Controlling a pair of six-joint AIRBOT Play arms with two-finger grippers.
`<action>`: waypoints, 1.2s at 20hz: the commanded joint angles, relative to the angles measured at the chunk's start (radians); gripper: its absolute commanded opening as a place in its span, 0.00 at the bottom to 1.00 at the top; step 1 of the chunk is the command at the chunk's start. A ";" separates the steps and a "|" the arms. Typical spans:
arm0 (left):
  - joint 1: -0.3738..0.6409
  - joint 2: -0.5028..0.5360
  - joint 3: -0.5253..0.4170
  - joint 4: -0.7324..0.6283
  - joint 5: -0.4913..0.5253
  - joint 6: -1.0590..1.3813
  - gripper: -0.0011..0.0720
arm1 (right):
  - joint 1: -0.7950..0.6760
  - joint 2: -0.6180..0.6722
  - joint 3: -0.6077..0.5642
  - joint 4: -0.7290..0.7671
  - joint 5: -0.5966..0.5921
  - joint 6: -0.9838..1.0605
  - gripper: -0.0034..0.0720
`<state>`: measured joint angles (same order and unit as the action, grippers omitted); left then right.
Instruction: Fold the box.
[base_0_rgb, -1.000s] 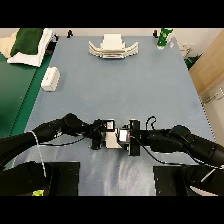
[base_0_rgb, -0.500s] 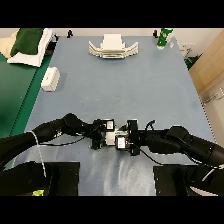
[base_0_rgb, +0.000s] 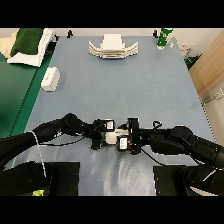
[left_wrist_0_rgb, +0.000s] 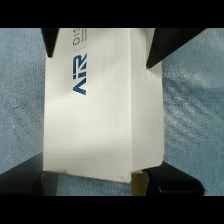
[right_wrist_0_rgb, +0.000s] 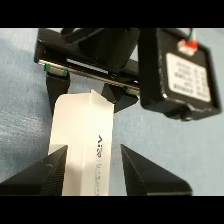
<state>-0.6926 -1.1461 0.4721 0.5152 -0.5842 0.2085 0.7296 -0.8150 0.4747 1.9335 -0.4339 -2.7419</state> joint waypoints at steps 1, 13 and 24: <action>0.001 0.000 0.000 0.000 0.000 0.001 0.66 | -0.001 0.006 0.001 -0.021 0.022 0.000 0.76; 0.000 0.000 0.000 0.000 0.000 0.001 0.66 | -0.003 -0.042 0.001 -0.027 0.063 0.001 0.73; 0.001 0.000 0.000 0.000 0.000 0.001 0.66 | -0.002 -0.067 -0.001 0.003 0.022 0.003 0.50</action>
<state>-0.6918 -1.1461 0.4721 0.5144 -0.5846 0.2085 0.7269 -0.8684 0.4740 1.9190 -0.3969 -2.7384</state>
